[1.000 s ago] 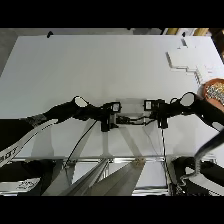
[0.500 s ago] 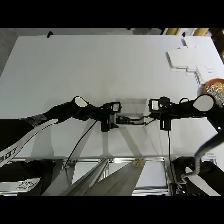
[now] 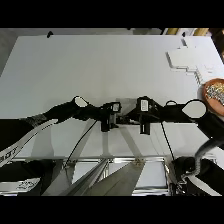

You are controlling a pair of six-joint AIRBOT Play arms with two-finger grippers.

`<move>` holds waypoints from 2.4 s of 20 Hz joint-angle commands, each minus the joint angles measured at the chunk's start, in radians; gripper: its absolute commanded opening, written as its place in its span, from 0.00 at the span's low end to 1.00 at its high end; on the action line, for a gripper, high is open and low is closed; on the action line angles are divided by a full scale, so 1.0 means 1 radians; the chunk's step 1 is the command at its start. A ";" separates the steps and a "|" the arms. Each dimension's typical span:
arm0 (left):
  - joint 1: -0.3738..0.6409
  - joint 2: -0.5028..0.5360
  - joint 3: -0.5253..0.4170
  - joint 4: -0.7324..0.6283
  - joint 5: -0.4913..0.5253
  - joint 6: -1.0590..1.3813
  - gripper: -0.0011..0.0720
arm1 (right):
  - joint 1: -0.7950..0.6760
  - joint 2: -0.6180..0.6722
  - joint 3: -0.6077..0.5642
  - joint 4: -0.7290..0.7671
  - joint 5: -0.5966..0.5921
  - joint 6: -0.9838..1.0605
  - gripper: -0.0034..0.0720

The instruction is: Fold the box and place the chain.

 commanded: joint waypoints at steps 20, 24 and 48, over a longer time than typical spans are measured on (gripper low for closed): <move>0.000 0.000 0.000 0.000 0.000 0.000 0.41 | -0.390 -0.222 -0.001 -0.349 0.105 -0.094 0.28; 0.000 0.000 0.000 0.000 0.000 0.000 0.41 | -0.359 -0.284 -0.001 -0.360 0.066 -0.138 0.28; 0.000 0.000 0.000 0.000 0.000 0.000 0.41 | -0.359 -0.076 -0.009 -0.388 0.142 -0.132 0.07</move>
